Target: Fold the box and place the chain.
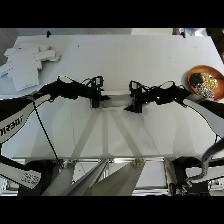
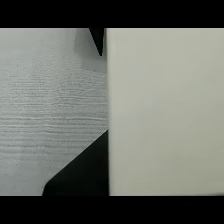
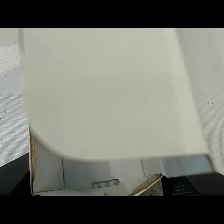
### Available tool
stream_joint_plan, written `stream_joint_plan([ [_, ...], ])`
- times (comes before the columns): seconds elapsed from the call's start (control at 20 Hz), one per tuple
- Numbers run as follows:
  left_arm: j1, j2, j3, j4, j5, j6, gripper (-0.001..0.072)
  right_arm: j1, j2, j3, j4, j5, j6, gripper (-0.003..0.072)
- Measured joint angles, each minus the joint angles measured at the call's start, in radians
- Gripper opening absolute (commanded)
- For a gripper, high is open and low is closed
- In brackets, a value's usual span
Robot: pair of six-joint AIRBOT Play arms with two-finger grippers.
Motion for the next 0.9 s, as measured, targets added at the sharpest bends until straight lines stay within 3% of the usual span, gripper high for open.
stream_joint_plan([
  [0.25,0.0,0.0,0.0,0.0,0.0,0.0,0.0014,0.0,0.0,0.0,0.0,0.002,-0.004,0.0688],
  [0.4,0.0,0.0,0.0,0.0,0.0,0.0,0.0014,0.0,0.0,0.0,0.0,0.008,-0.005,0.0633],
  [0.55,0.0,0.0,0.0,0.001,-0.003,0.001,0.0014,0.0,-0.002,0.0,0.0,0.014,-0.005,0.0466],
  [0.9,0.0,0.0,0.0,0.001,-0.002,0.001,0.0014,0.0,-0.005,0.0,0.001,0.015,-0.006,0.0467],
])
